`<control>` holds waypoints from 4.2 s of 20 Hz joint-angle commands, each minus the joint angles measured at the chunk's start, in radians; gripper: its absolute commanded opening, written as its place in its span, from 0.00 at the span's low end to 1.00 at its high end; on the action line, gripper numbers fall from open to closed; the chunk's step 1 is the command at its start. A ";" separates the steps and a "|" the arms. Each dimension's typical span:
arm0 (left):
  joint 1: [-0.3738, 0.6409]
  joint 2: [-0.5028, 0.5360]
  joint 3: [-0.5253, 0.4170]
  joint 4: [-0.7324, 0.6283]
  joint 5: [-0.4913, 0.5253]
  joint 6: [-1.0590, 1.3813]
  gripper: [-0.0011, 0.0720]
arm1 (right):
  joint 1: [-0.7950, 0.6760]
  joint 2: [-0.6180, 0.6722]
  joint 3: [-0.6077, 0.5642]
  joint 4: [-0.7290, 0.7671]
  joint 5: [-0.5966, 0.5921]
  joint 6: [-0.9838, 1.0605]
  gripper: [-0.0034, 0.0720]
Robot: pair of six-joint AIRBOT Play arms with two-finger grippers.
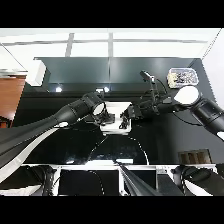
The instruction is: Fold the box and place the chain.
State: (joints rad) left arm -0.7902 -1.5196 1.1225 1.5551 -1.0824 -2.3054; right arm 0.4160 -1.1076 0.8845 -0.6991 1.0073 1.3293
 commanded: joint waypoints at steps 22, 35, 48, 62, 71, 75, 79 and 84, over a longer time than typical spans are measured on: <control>0.002 0.048 0.002 0.007 -0.002 0.005 0.83 | -0.276 0.063 -0.036 -0.454 -0.011 0.090 0.42; 0.676 0.474 -0.344 -0.660 -0.010 1.098 0.88 | -0.276 0.063 -0.036 -0.453 -0.006 0.111 0.42; 0.491 0.171 -0.439 -1.054 0.150 2.750 0.99 | -0.276 0.063 -0.036 -0.431 0.027 0.182 0.42; 0.454 0.076 -0.370 -1.017 0.132 2.604 0.99 | -0.276 0.063 -0.036 -0.427 0.035 0.191 0.42; 0.398 0.068 -0.359 -1.017 0.143 2.612 0.99 | -0.276 0.062 -0.036 -0.428 0.035 0.189 0.42; 0.393 0.068 -0.359 -1.016 0.151 2.611 0.58 | -0.272 0.059 -0.036 -0.380 -0.011 0.189 0.44; 0.393 0.068 -0.359 -1.015 0.151 2.611 0.57 | -0.247 -0.002 0.039 -0.209 -0.212 0.083 1.00; 0.394 0.068 -0.359 -1.017 0.151 2.611 0.57 | -0.139 -0.240 0.180 -0.078 -0.235 -0.160 1.00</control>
State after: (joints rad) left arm -0.3965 -1.4506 0.7631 0.5381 -0.9325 0.3061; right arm 0.2264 -1.2404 1.0073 -0.8547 0.8101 1.3125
